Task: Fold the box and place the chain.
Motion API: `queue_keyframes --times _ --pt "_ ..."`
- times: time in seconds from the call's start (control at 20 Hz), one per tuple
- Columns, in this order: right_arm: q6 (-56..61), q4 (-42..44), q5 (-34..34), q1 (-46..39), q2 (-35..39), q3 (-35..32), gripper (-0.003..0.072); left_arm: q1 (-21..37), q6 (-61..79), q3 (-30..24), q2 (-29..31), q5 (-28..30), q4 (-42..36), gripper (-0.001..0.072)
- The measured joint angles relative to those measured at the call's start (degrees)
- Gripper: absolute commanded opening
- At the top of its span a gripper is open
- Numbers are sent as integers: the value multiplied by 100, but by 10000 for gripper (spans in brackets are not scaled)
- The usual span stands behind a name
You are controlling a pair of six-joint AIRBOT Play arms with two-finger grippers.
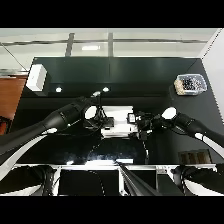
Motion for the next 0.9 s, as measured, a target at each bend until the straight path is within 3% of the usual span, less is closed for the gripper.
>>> queue_keyframes --times 0.05,0.3,0.85,0.9 --pt "0 2 0 0 -2 0 130 -11 -125 0 -22 -37 33 354" --pt "2 2 -2 0 -2 0 130 -133 -459 24 -120 -120 111 351" --pt "0 0 0 0 -2 0 130 -398 -560 702 -636 -730 575 348" --pt "0 0 0 0 0 0 130 -402 -573 713 -645 -743 599 261"
